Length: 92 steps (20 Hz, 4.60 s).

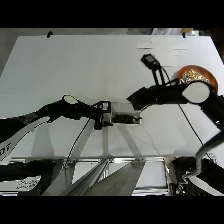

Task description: Fold the box and place the chain.

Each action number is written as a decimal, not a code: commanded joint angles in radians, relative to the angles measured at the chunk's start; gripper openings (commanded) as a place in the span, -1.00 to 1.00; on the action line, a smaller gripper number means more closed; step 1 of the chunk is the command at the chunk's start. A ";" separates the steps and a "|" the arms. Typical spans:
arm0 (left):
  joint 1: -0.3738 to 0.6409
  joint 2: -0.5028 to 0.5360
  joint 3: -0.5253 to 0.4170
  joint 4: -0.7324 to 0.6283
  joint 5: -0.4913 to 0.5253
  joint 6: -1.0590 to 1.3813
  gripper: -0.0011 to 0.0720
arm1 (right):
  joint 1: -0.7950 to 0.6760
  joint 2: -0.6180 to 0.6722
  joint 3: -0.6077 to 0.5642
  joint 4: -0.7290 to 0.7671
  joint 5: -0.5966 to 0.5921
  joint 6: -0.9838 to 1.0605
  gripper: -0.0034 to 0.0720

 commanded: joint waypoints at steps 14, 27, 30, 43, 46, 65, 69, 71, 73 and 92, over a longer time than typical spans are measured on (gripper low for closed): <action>0.001 0.000 0.000 0.000 0.000 0.000 -0.89 | -0.186 -0.232 -0.051 -0.366 0.052 -0.480 -0.25; 0.001 0.000 0.000 0.000 0.000 0.000 -0.89 | -0.180 -0.369 -0.058 -0.367 0.005 -0.987 -0.32; 0.001 0.000 0.000 0.000 0.000 0.000 -0.89 | -0.180 -0.394 -0.058 -0.365 -0.034 -0.986 -0.32; 0.001 0.000 0.000 0.000 0.000 0.000 -0.89 | -0.181 -0.399 -0.062 -0.366 0.024 -0.975 -0.87; 0.001 0.000 0.000 0.000 0.000 0.000 -0.89 | -0.181 -0.341 -0.062 -0.366 0.043 -0.975 -0.87; 0.001 0.000 0.000 0.000 0.000 0.000 -0.89 | -0.180 -0.055 -0.063 0.351 0.348 -0.795 -0.87; 0.001 0.000 0.000 0.000 0.000 0.000 -0.89 | -0.180 -0.055 -0.063 0.413 0.306 -0.764 -0.87; 0.001 0.000 0.000 0.000 0.000 0.000 -0.89 | -0.180 -0.055 -0.069 0.425 0.292 -0.760 -0.87; 0.001 0.000 0.000 0.000 0.000 0.000 -0.89 | -0.180 -0.055 -0.087 0.425 0.262 -0.760 -0.87; 0.001 0.000 0.000 0.000 0.000 0.000 -0.89 | -0.037 -0.343 0.211 -0.195 0.219 -0.268 -0.87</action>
